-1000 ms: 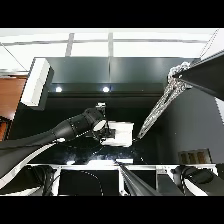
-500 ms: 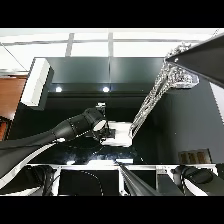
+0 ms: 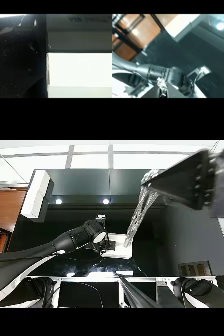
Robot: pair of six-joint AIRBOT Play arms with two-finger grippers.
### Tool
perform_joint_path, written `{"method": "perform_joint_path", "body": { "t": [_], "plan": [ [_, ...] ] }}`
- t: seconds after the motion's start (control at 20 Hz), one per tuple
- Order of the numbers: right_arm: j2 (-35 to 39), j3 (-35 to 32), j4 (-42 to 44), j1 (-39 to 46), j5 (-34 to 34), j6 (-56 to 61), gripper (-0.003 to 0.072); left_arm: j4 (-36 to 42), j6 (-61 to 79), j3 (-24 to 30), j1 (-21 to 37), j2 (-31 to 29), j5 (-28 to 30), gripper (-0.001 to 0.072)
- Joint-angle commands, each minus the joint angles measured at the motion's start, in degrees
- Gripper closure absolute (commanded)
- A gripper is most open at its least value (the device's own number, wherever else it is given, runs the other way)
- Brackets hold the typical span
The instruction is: Fold the box and place the chain.
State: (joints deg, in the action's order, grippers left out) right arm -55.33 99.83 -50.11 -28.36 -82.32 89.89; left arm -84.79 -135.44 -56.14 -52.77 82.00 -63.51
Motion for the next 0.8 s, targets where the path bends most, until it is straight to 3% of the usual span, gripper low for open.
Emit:
{"method": "perform_joint_path", "body": {
  "t": [0.0, 0.5, 0.75],
  "plan": [
    [-1.2, 0.0, -8.61, -3.28, -2.23, 1.38, 0.0684, -0.02, 0.02, 0.02, 0.02, 0.04, -0.04, 0.0684],
    [-0.87, -0.11, -18.64, -3.3, -12.68, 3.61, 0.0684, -0.02, 0.02, 0.02, 0.02, 0.04, -0.02, 0.0684],
    [-0.04, -8.28, -11.45, -3.32, -9.6, 3.69, 0.0684, -0.02, 0.02, 0.02, 0.02, 0.04, 0.0, 0.0684]
  ]
}}
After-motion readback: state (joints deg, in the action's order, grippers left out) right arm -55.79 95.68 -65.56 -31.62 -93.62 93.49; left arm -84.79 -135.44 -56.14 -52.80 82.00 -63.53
